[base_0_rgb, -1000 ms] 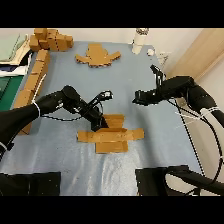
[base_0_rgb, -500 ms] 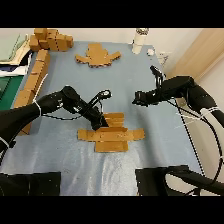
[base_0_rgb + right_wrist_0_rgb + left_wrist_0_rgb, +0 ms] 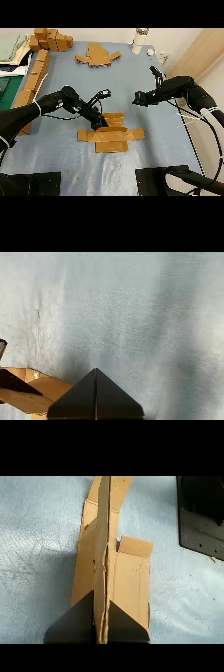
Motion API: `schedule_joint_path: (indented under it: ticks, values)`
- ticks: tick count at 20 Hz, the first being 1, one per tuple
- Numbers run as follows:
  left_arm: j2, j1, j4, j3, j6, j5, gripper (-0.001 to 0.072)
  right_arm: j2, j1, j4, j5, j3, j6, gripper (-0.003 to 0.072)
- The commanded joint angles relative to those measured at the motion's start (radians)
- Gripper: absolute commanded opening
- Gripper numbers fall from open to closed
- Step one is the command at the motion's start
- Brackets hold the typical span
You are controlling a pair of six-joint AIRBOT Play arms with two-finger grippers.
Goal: Fold the box.
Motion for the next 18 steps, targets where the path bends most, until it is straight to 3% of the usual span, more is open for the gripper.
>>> schedule_joint_path:
  ticks: [1, 5, 8, 11, 16, 17, 18]
  values:
    - [0.0, 0.001, -0.002, 0.001, -0.001, -0.005, 0.0014, 0.002, 0.001, -0.011, -0.056, 0.001, 0.049, 0.0004]
    - [0.0, 0.0, -0.002, 0.001, -0.001, -0.005, 0.0014, 0.044, 0.078, -0.379, -0.25, 0.0, 0.419, 0.0004]
    - [0.0, 0.0, -0.002, 0.001, -0.001, -0.005, 0.0014, 0.114, 0.22, -0.452, -0.321, -0.055, 0.512, 0.0004]
    - [0.0, 0.0, -0.002, 0.001, -0.001, -0.005, 0.0014, 0.22, 0.433, -0.472, -0.237, -0.188, 0.526, 0.0004]
    - [0.0, 0.0, -0.002, 0.0, -0.001, -0.006, 0.0014, 0.468, 0.922, -0.587, 0.124, -0.484, 0.446, 0.0005]
    - [0.0, 0.0, -0.002, 0.001, -0.001, -0.006, 0.0014, 0.502, 1.007, -0.612, 0.162, -0.532, 0.407, 0.0075]
    - [0.0, 0.0, -0.002, 0.001, -0.001, -0.006, 0.0014, 0.516, 1.067, -0.652, 0.175, -0.564, 0.406, 0.0383]
